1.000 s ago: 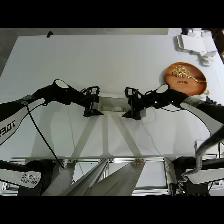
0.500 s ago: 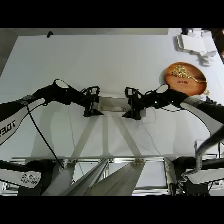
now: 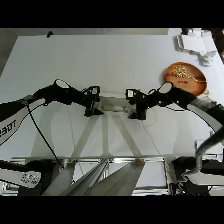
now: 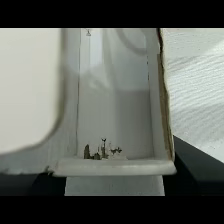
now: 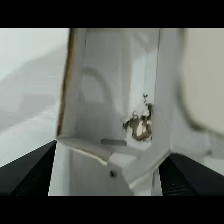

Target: Fold the box and place the chain.

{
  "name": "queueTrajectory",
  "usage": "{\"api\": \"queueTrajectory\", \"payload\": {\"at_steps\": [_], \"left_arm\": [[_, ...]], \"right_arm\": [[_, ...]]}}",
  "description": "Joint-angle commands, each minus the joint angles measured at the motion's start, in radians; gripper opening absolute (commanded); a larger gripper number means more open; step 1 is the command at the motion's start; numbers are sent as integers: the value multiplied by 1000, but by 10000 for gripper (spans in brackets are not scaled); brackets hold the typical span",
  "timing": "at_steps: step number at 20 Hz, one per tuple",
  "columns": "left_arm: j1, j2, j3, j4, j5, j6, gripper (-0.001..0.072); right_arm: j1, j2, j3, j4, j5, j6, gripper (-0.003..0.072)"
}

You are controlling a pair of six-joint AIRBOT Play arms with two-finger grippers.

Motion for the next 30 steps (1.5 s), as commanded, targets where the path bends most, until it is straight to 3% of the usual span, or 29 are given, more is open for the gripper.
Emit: {"api": "queueTrajectory", "payload": {"at_steps": [1,4,5,6,8,9,12,15,26,30], "left_arm": [[0,0,0,5,-12,2,317],[0,0,0,5,-12,2,317],[0,0,0,5,-12,2,317],[0,0,0,5,-12,2,317],[0,0,0,5,-12,2,317],[0,0,0,5,-12,2,317],[0,0,0,5,-12,2,318],[0,0,0,5,-12,2,318],[0,0,0,5,-12,2,318],[0,0,0,5,-12,2,318]], "right_arm": [[0,120,1,-246,4,232,678],[0,227,1,-298,58,323,615],[0,261,1,-298,78,345,535],[0,294,1,-294,97,365,434],[0,350,1,-268,138,375,111],[0,365,1,-240,154,375,16],[1,368,1,-53,142,393,15],[5,365,1,72,24,399,9],[29,70,34,211,-380,442,9],[31,8,34,203,-387,442,10]]}}
